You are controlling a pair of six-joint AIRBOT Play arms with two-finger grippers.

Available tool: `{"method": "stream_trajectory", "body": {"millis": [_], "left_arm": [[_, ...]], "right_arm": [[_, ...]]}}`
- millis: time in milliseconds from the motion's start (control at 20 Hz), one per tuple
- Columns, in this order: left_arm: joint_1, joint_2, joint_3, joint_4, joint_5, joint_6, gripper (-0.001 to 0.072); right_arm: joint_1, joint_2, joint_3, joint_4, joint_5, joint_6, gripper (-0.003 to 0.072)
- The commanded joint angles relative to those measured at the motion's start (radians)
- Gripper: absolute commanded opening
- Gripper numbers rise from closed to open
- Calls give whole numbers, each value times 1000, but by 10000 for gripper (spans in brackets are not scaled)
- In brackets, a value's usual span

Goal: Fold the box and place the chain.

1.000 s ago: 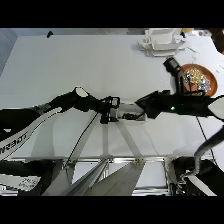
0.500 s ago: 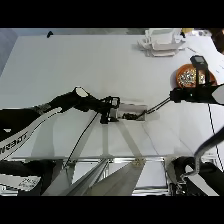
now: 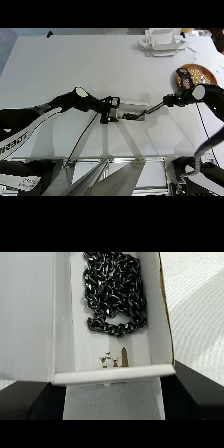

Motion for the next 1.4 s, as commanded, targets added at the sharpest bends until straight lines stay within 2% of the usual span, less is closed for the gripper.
{"method": "stream_trajectory", "body": {"millis": [0, 300, 350, 400, 500, 550, 650, 750, 900, 1100, 1200, 1350], "left_arm": [[1, 0, 0, 0, 0, 0, 206], [1, 0, 0, 0, 0, 0, 206], [1, 0, 0, 0, 0, 0, 206], [1, 0, 0, 0, 0, 0, 206], [1, 0, 0, 0, 0, 0, 206], [1, 0, 0, 0, 0, 0, 206], [1, 0, 0, 0, 0, 0, 206], [1, 0, 0, 0, 0, 0, 206], [1, 0, 0, 0, 0, 0, 206], [1, 0, 0, 0, 0, 0, 206], [1, 0, 0, 0, 0, 0, 206], [0, 0, 0, 0, 0, 0, 206]], "right_arm": [[19, -73, -1, -8, -42, -6, 338], [23, -110, -1, -11, -78, -31, 333], [23, -111, -1, -11, -79, -31, 305], [23, -112, -1, -11, -79, -31, 244], [23, -119, -1, -13, -81, -31, 217], [23, -124, -1, -13, -76, -31, 178], [23, -130, -1, -12, -56, -42, 16], [30, -115, -1, -11, -24, -47, 14], [64, -18, -1, -11, 19, -55, 14], [148, 199, 0, 14, 181, -58, 14], [202, 305, 0, 59, 283, -59, 14], [276, 425, 0, 185, 362, -64, 14]]}}
